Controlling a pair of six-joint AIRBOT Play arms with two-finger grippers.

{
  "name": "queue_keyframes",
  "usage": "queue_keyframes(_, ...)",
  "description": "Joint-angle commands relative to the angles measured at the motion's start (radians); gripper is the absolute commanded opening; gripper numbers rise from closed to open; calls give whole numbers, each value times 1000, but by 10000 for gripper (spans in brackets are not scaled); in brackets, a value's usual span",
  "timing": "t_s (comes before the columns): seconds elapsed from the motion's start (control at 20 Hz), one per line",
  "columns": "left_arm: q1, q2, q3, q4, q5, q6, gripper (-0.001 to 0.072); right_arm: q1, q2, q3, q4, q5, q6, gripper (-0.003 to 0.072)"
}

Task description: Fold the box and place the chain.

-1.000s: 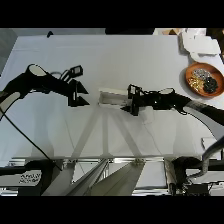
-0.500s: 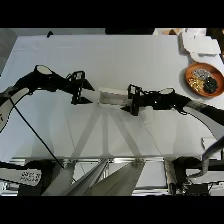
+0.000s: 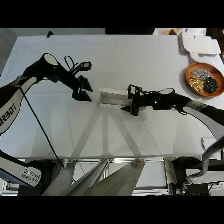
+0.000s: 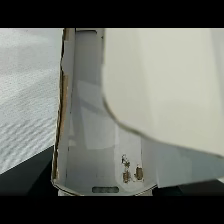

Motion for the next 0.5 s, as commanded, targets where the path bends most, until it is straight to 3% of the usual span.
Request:
queue_keyframes(0.0,-40,-8,12,11,27,142,704,0,1,0,0,0,0,497)
queue_keyframes(0.2,-53,-7,12,11,109,264,704,0,1,0,0,0,0,497)
queue_keyframes(0.45,-53,7,5,-32,103,336,703,0,1,0,0,0,0,497)
